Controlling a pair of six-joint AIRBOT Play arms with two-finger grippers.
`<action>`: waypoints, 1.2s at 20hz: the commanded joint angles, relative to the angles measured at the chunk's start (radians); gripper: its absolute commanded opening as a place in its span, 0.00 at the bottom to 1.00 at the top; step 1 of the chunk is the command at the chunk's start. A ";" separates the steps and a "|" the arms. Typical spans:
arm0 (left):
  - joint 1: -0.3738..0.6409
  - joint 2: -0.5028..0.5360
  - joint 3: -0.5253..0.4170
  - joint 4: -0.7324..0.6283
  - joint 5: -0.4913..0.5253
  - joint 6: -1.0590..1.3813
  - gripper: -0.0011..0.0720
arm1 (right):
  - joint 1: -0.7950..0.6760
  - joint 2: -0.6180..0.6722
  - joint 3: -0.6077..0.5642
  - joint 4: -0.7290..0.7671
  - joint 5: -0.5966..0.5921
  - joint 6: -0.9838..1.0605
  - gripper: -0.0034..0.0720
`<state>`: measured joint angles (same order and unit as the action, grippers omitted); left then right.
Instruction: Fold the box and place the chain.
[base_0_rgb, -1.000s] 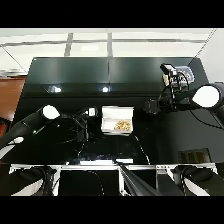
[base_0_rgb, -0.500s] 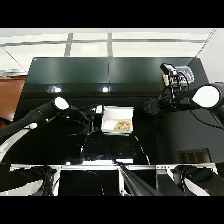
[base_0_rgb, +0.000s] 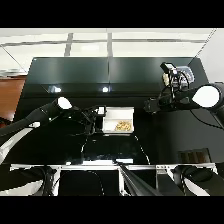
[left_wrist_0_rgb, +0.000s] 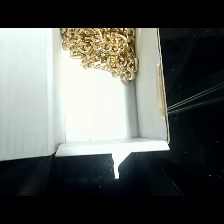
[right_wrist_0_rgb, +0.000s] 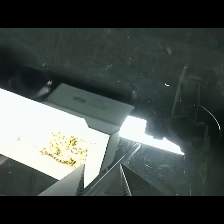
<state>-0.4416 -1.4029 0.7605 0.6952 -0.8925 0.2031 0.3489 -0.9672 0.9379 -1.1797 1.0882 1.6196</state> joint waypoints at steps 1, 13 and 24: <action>-0.009 -0.001 0.001 -0.010 0.002 0.000 0.99 | 0.000 -0.001 0.000 0.000 -0.012 0.000 0.40; -0.050 -0.001 -0.002 -0.053 0.009 -0.054 0.99 | 0.000 -0.001 0.000 0.000 -0.020 0.000 0.40; -0.068 -0.001 -0.002 -0.074 0.080 -0.053 0.65 | 0.057 -0.086 -0.060 0.009 -0.317 -0.007 0.93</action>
<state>-0.5083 -1.4036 0.7589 0.6254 -0.8215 0.1505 0.3782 -1.0073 0.8898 -1.1770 0.8825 1.6180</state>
